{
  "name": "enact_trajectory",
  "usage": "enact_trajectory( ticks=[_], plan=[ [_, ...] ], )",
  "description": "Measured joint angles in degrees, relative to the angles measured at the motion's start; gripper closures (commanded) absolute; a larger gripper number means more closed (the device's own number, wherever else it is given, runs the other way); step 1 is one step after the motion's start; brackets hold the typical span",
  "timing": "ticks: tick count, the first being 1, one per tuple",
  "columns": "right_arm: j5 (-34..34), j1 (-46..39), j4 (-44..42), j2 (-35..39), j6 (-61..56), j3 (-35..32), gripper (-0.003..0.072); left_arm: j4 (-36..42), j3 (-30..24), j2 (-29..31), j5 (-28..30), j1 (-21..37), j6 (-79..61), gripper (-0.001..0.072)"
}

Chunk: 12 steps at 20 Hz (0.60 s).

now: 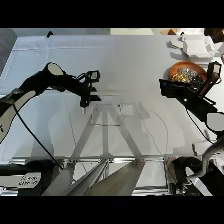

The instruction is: Fold the box and place the chain.

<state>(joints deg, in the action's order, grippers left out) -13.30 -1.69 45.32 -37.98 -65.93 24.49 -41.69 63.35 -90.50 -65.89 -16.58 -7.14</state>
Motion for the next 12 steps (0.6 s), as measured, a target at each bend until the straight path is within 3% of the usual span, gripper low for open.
enact_trajectory(
  ticks=[12],
  plan=[
    [-1.5, -0.1, -0.1, 0.0, 0.0, 0.0, -0.0003, 1.1, 0.0, -3.3, 1.1, -1.0, -1.7, 0.0707]
  ],
)
